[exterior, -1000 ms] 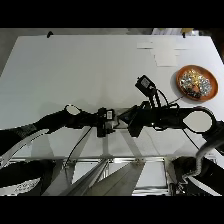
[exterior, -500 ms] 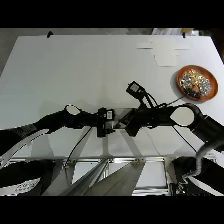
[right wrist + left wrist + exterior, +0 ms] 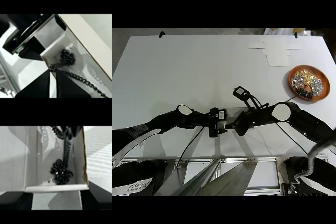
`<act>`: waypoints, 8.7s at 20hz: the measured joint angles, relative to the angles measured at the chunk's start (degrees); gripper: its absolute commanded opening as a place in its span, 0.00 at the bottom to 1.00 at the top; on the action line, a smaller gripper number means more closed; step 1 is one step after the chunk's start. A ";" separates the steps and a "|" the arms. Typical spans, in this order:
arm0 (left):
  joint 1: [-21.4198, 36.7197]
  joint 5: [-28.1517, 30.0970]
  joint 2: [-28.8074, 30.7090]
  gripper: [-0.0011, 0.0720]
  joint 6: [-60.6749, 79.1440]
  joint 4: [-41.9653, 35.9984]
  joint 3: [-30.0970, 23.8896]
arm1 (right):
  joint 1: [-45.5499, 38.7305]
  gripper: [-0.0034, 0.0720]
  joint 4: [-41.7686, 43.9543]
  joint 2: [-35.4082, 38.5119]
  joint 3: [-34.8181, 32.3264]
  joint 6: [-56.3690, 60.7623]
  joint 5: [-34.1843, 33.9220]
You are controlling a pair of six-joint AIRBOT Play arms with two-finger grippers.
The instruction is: Fold the box and place the chain.
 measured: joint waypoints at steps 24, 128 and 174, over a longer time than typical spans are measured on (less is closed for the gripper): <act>0.00 0.00 0.00 0.15 0.00 0.02 0.00 | -27.96 0.44 -33.03 -4.13 16.85 23.56 17.11; 0.00 -0.02 0.00 0.15 -0.02 0.00 0.00 | -28.98 0.50 -36.06 -15.15 11.67 27.56 14.14; 0.00 0.00 0.00 0.15 -0.02 0.00 0.00 | -6.88 0.07 -25.46 19.47 9.18 27.96 18.25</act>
